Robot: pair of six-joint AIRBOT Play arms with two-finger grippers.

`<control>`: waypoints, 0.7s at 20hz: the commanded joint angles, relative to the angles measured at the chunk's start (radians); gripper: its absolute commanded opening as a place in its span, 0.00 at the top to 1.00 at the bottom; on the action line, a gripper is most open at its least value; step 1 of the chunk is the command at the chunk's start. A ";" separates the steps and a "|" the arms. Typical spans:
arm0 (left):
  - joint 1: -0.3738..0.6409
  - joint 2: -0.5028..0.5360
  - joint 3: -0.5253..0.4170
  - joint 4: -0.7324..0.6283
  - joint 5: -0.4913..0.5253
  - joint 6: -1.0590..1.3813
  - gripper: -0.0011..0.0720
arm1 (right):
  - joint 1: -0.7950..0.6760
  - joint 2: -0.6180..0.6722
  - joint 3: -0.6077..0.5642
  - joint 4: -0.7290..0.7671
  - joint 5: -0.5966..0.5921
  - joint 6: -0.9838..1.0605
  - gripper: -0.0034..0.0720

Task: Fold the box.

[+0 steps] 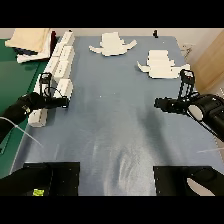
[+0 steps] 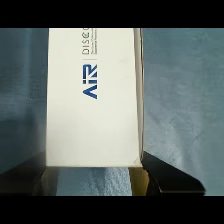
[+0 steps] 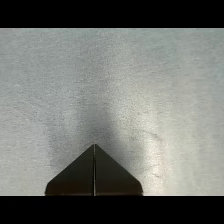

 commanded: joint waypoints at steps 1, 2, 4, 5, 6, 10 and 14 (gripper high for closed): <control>0.014 -0.086 0.062 0.006 0.029 -0.009 0.36 | -0.001 -0.001 0.001 0.000 0.001 0.000 0.95; 0.014 -0.098 0.073 0.006 0.029 -0.005 0.36 | -0.001 -0.001 0.001 0.000 0.001 0.000 0.95; 0.019 -0.104 0.074 0.010 0.033 0.000 0.36 | -0.001 -0.001 0.001 0.000 0.000 -0.001 0.95; 0.028 -0.104 0.074 0.016 0.036 0.001 0.36 | -0.001 -0.001 0.001 0.000 0.000 -0.005 0.95; 0.040 -0.104 0.074 0.016 0.046 0.001 0.36 | -0.001 -0.001 0.001 0.000 0.000 -0.007 0.95; 0.085 -0.123 0.075 0.016 0.071 0.023 0.36 | -0.001 -0.001 0.001 0.000 0.000 -0.007 0.95; 0.080 -0.142 0.076 0.015 0.111 0.055 0.36 | -0.001 -0.001 0.001 0.000 -0.006 -0.007 0.95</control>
